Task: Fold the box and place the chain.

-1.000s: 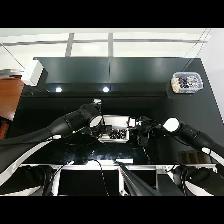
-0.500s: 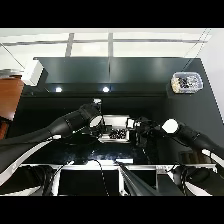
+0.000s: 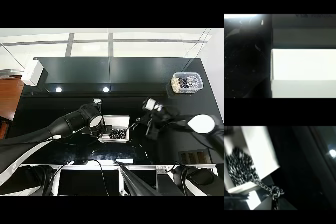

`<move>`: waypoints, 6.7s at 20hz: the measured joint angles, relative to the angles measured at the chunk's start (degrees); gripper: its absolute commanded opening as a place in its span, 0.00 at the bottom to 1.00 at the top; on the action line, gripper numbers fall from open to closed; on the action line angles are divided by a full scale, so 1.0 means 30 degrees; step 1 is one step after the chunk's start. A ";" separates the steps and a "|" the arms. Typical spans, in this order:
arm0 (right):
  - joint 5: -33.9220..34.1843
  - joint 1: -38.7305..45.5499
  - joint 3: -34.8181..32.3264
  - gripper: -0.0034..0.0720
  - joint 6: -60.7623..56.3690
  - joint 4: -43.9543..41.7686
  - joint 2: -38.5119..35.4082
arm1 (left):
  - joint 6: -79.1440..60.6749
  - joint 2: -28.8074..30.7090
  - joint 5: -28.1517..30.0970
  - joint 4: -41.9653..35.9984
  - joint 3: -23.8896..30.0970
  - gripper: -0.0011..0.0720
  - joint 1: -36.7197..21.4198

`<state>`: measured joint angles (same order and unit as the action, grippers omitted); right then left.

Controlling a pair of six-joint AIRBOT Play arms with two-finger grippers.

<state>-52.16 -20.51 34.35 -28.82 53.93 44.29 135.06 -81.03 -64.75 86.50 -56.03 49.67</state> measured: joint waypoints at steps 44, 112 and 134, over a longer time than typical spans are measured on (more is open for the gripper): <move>-0.9114 0.4175 0.3956 0.98 -1.0295 0.0175 0.3118 | -0.2783 0.3184 -0.1151 -0.0168 -0.0277 0.89 -0.0495; -0.7774 -0.4218 1.2932 0.97 -1.0571 0.4524 1.2203 | -1.4906 1.3653 -0.3555 -0.6513 0.7053 0.96 -1.3522; -0.9916 -0.5748 1.3049 0.97 -0.9814 0.2892 1.2196 | -1.4892 1.3653 -0.3570 -0.6506 0.7053 0.96 -1.3522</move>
<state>-81.91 -37.76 73.49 -58.26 62.61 80.88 90.39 -40.07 -75.46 66.98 -34.87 9.10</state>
